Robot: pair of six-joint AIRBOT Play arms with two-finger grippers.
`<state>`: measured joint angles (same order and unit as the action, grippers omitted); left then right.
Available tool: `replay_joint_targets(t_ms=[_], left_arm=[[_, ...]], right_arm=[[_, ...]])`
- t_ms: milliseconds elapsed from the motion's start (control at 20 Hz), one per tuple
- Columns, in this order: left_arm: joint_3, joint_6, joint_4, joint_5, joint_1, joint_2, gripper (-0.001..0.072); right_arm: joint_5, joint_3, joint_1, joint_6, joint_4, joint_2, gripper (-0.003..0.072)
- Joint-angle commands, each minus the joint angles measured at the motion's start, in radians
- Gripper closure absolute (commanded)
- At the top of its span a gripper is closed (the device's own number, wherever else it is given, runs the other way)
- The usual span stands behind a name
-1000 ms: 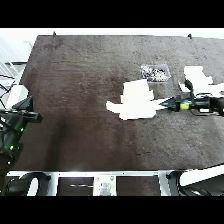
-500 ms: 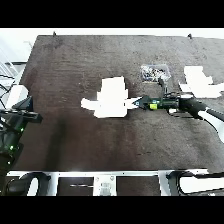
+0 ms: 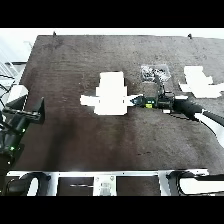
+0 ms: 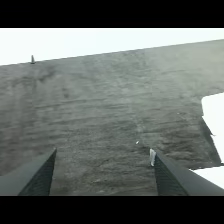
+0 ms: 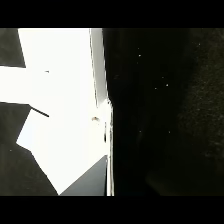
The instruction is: Fold the box and place the chain.
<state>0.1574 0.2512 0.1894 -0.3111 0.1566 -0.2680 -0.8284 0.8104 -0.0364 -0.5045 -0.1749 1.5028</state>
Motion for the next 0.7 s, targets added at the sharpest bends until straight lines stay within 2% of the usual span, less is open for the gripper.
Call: replay_joint_targets(t_ms=[0,150,250,350,650], left_arm=[[0.002,-0.008,0.006,-0.100,0.000,0.001,0.0044],[0.008,-0.018,0.003,-0.172,0.000,-0.026,0.0045],[0.054,-0.025,0.002,-0.201,0.000,-0.131,0.0045],[0.144,-0.066,-0.012,-0.241,0.000,-0.308,0.0045],[0.545,-0.336,-0.261,-0.588,0.000,-0.901,0.0044]], right_arm=[[0.047,-0.046,-0.003,0.127,0.077,-0.004,0.0689],[0.050,-0.095,-0.006,0.285,0.212,-0.007,0.0689],[0.051,-0.096,-0.008,0.337,0.255,-0.007,0.0689],[0.061,-0.097,-0.008,0.371,0.257,-0.007,0.0689],[0.062,-0.097,-0.019,0.386,0.249,-0.002,0.0689]])
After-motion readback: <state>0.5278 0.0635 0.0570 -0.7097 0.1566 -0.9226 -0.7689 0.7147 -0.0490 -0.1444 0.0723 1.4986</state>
